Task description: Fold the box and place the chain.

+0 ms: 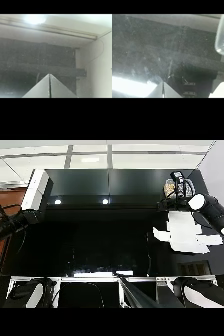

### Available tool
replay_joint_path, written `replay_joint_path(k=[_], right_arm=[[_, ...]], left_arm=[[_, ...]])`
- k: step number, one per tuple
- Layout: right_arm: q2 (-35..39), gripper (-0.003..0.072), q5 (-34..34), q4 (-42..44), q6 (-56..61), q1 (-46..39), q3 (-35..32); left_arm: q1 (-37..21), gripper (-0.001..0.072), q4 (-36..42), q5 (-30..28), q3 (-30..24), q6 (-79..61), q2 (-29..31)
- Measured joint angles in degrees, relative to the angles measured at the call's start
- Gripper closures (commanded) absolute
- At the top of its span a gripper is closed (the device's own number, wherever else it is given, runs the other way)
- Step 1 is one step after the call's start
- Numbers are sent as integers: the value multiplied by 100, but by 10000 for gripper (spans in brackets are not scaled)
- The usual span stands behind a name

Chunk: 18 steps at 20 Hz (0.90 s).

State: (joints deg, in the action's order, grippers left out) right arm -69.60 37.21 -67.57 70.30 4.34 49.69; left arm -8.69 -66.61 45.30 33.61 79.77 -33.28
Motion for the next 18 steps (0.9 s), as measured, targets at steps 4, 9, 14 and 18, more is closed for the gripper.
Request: replay_joint_path(k=[4, 9, 14, 18], right_arm=[[0, 667, 0, 0, 0, 0, 0], [0, 666, -2, 0, 0, 0, 0], [0, 666, -9, 74, 0, 4, 0], [0, 233, -83, 730, -20, 4, 9]], left_arm=[[0, 679, 2, -2, -2, -2, 0], [0, 679, 0, -2, 0, -2, 0], [0, 678, 2, -284, -2, 0, -22], [0, 678, 9, -896, -2, -2, -109]])
